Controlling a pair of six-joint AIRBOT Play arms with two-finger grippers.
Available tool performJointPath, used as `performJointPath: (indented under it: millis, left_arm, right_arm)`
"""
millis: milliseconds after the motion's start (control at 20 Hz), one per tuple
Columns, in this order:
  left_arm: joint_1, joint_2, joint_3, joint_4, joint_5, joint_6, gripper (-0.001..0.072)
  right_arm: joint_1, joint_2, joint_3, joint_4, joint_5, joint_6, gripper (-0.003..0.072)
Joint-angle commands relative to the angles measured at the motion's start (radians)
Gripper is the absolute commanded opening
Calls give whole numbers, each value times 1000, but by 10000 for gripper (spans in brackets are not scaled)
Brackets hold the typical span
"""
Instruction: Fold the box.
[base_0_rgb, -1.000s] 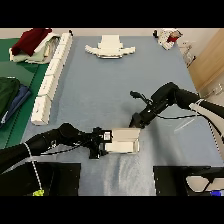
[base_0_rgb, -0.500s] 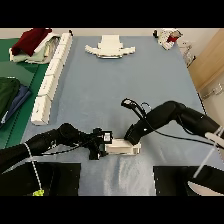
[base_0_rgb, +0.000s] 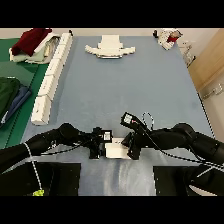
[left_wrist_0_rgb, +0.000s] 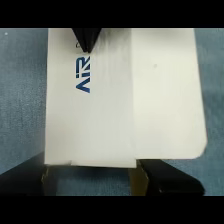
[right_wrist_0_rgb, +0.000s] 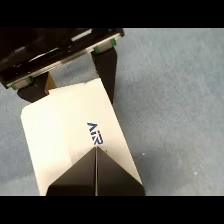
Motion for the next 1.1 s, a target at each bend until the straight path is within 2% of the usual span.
performJointPath:
  millis: [0,100,150,200,250,300,500,600,750,950,1050]
  left_arm:
    - [1,0,1,2,-4,2,505]
    - [1,0,1,2,-4,2,505]
    - [1,0,1,2,-4,2,506]
    - [1,0,1,2,-4,2,505]
    - [1,0,1,2,-4,2,506]
    - [1,0,1,2,-4,2,506]
    - [1,0,1,2,-4,2,505]
    - [1,0,1,2,-4,2,506]
    - [1,0,1,2,-4,2,505]
    - [1,0,1,2,-4,2,505]
    - [1,0,1,2,-4,2,505]
  right_arm:
    - [34,24,-5,-20,29,-18,41]
    - [34,39,7,-19,26,-67,232]
    - [34,50,12,-19,21,-97,252]
    - [43,63,14,-20,20,-121,355]
    - [58,71,14,-26,16,-142,493]
    - [76,71,13,-42,6,-149,538]
    - [131,-3,3,-163,19,-146,538]
    - [167,-24,3,-236,68,-122,537]
    - [252,-14,3,-453,91,110,532]
    - [392,-8,3,-852,90,489,530]
    - [423,-8,3,-968,90,591,530]
